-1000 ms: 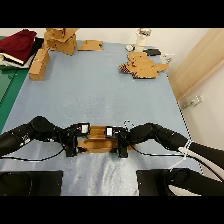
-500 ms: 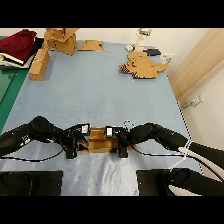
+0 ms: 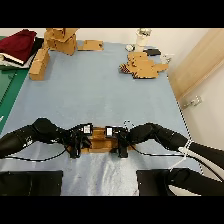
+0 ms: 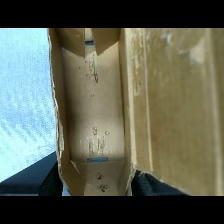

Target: Fold the box.

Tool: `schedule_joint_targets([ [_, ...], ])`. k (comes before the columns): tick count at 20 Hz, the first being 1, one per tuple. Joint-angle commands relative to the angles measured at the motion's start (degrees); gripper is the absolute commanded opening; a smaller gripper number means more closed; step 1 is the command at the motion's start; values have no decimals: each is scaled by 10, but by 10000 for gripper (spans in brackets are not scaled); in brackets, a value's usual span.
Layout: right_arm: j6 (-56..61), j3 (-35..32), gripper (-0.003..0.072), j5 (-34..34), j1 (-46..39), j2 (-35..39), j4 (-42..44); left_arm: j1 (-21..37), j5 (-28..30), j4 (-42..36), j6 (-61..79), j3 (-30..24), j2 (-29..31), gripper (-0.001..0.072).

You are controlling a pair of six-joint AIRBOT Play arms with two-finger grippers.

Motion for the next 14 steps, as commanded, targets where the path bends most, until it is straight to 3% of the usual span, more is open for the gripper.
schedule_joint_targets([
  [1, 0, 0, 500, 0, 0, 0, 0, -11, 15, -21, 10, 0, -7, 61],
  [4, 0, 0, 500, 0, 0, 0, 0, -11, 13, -25, 10, 0, -7, 74],
  [5, 0, 0, 500, 0, 0, 0, 0, -11, 9, -25, 10, 0, -7, 259],
  [6, 0, 0, 500, 0, 0, 0, 0, -11, 8, -31, 10, -1, -7, 509],
  [7, 0, 0, 500, 0, 0, 0, 0, -11, 5, -40, 10, -1, -7, 548],
  [14, 0, 0, 500, 0, 0, 0, 0, -11, -3, -36, -4, -1, -7, 547],
])
